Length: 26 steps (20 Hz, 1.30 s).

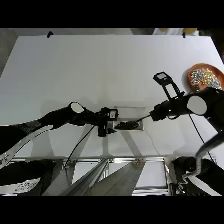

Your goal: Fold the box and place the chain.

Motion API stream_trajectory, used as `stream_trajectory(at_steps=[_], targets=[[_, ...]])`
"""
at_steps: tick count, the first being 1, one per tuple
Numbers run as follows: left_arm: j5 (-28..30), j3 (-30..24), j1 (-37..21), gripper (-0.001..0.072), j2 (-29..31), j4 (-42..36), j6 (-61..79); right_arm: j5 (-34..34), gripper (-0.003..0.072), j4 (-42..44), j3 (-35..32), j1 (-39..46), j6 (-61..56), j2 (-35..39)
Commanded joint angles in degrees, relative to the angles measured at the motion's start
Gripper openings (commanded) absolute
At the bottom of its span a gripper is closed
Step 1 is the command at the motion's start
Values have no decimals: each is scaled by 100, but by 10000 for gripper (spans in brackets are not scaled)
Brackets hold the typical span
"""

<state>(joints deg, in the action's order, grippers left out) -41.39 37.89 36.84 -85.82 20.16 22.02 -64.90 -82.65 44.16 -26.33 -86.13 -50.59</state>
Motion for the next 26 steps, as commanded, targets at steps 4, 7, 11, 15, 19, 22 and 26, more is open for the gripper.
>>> stream_trajectory(at_steps=[4, 7, 11, 15, 19, 22, 26], targets=[[0, -2, -2, 275, 4, 0, 2, 863, 16, 417, 7, -1504, -570, 280], [0, -2, -2, 275, 4, 0, 2, 1272, 16, 758, 7, -1834, -699, 114], [0, -2, -2, 275, 4, 0, 0, 1569, 16, 1163, 7, -2050, -640, -199], [0, -2, -4, 275, 4, 0, 2, 1797, 24, 1137, 7, -2140, -649, -505], [-2, -2, -2, 275, 4, 0, 2, 1609, 256, 809, 245, -2135, -645, -608], [-2, -2, -4, 275, 4, 2, 2, 1027, 176, 291, 1001, -1648, -640, -608], [0, -2, -2, 275, 4, 0, 0, 623, 18, -195, 1493, -339, -455, -619]])
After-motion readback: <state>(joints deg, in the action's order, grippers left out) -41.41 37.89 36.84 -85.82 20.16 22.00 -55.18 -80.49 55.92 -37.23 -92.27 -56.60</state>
